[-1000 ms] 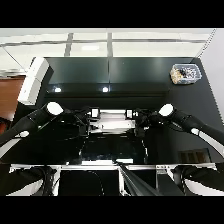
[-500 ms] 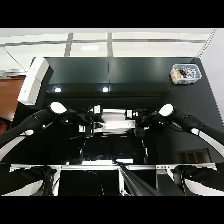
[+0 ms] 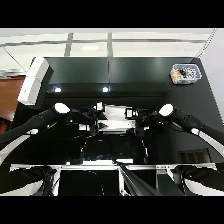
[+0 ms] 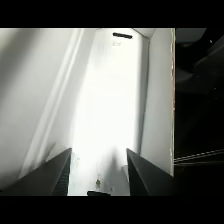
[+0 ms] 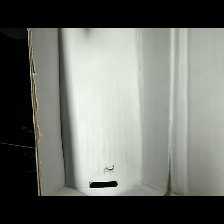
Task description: Fold the box and place the chain.
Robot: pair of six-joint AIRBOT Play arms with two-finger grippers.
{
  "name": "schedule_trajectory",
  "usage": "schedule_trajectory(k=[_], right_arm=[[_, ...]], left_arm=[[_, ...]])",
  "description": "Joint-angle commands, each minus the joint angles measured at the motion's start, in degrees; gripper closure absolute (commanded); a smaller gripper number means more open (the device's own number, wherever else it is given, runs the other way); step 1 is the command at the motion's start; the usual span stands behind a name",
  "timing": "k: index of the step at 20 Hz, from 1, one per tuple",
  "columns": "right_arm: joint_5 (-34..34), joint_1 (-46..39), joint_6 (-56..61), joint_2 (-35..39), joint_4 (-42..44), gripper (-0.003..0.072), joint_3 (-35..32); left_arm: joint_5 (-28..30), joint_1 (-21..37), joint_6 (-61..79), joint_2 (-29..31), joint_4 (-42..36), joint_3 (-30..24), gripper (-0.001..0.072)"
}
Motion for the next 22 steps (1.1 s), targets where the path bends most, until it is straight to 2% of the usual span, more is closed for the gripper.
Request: schedule_trajectory(k=[1, 3, 6, 7, 9, 11, 13, 15, 16, 18, 19, 22], right_arm=[[0.0, 0.0, -0.1, 0.0, 0.0, 0.0369, 0.0], [0.0, 0.0, -0.1, 0.0, 0.0, 0.0369, 0.0], [0.0, 0.0, -0.1, 0.0, 0.0, 0.0369, 0.0], [0.0, 0.0, -0.1, 0.0, 0.0, 0.0369, 0.0], [0.0, 0.0, -0.1, 0.0, 0.0, 0.0369, 0.0], [0.0, 0.0, -0.1, 0.0, 0.0, 0.0370, 0.0], [0.0, 0.0, -0.1, 0.0, 0.0, 0.0370, 0.0], [0.0, 0.0, -0.1, 0.0, 0.0, 0.0370, 0.0], [0.0, 0.0, -0.1, 0.0, 0.0, 0.0369, 0.0], [0.0, 0.0, -0.1, 0.0, 0.0, 0.0370, 0.0], [0.0, 0.0, -0.1, 0.0, 0.0, 0.0370, 0.0], [0.0, 0.0, -0.1, 0.0, 0.0, 0.0369, 0.0]], left_arm=[[0.0, 0.1, 0.0, 0.0, 1.6, 0.1, 0.0498], [-0.2, 0.1, -0.3, 0.0, 1.7, 0.1, 0.0420], [-1.6, 1.2, -1.9, 2.6, 4.6, 0.2, 0.0628], [-1.5, 2.3, -8.2, 4.6, 8.9, 0.3, 0.0678], [-1.7, 6.6, -33.6, 9.5, 21.1, 0.9, 0.0679], [-5.3, 12.9, -56.9, 12.9, 33.7, 0.7, 0.0677], [-10.3, 20.3, -73.3, 12.7, 38.4, -0.4, 0.0677], [-16.6, 28.3, -86.0, 9.6, 35.2, -2.6, 0.0677], [-20.3, 32.2, -84.2, 6.9, 28.6, -4.1, 0.0677], [-23.6, 37.3, -75.9, 2.1, 14.1, -7.1, 0.0679], [-23.9, 38.6, -73.6, -0.5, 9.5, -8.0, 0.0679], [-22.3, 36.9, -73.3, -5.9, 6.9, -8.0, 0.0680]])
